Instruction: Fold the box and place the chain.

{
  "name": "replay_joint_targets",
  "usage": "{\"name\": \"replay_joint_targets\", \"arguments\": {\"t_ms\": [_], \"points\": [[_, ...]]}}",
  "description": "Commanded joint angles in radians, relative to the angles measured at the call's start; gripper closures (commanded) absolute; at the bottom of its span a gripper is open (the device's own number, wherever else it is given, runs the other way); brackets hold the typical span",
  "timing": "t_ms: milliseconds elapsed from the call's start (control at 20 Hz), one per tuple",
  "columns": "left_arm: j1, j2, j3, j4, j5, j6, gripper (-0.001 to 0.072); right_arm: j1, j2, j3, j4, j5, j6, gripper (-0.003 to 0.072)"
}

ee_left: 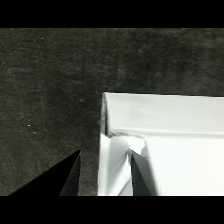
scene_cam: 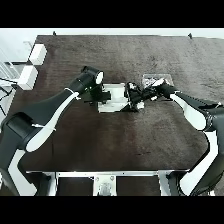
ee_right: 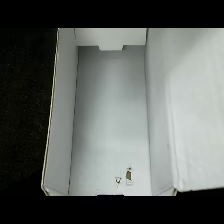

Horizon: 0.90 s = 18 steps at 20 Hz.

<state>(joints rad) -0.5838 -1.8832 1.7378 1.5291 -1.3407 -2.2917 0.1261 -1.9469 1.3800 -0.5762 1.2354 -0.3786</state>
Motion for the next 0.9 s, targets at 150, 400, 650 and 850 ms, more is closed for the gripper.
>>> {"name": "replay_joint_targets", "arguments": {"t_ms": [150,400,650,850], "points": [[0.0,-0.039,0.05,0.018,-0.051,-0.003,0.0344,0.001,0.0,0.0,0.0,0.0,0.0,0.0119],[0.001,-0.039,0.051,0.018,-0.055,-0.005,0.0345,0.001,0.0,0.0,0.0,0.0,0.0,0.0119],[-0.007,-0.098,0.129,0.018,-0.145,0.0,0.0346,0.001,0.0,0.0,0.0,0.0,0.0,0.0119],[-0.006,-0.101,0.138,0.021,-0.141,0.004,0.0348,0.001,0.0,0.0,0.0,0.0,0.0,0.0119]]}}
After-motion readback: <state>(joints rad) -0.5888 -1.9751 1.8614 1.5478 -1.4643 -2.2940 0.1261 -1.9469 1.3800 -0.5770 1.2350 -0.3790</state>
